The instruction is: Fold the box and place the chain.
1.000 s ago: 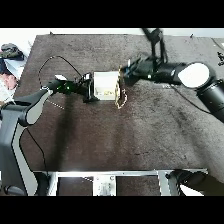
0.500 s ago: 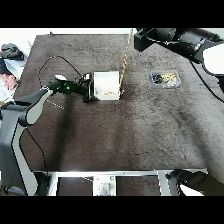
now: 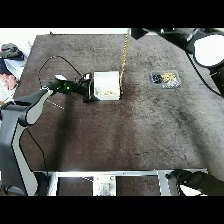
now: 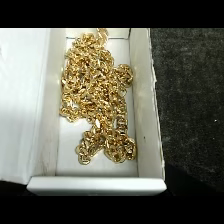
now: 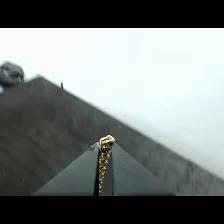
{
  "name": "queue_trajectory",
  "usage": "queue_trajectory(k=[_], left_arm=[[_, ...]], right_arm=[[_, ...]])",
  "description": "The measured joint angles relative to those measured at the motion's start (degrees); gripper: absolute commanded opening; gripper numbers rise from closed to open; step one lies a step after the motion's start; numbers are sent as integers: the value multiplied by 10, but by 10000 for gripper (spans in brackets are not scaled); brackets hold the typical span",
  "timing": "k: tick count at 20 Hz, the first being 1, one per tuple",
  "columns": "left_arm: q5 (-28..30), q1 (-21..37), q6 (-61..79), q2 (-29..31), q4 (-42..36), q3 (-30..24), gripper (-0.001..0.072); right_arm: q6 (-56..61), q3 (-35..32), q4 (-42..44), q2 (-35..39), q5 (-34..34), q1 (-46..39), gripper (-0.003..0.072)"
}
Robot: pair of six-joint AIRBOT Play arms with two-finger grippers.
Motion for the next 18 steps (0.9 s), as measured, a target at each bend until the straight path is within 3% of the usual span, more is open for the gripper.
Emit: queue_trajectory(k=[10, 14, 18], left_arm=[[0, 0, 0, 0, 0, 0, 536], [0, 0, 0, 0, 0, 0, 536], [0, 0, 0, 0, 0, 0, 536]], right_arm=[[17, 149, 3, -76, 12, 14, 6], [19, 171, 3, -87, 14, 18, 6], [19, 170, 3, -90, 84, 19, 7]])
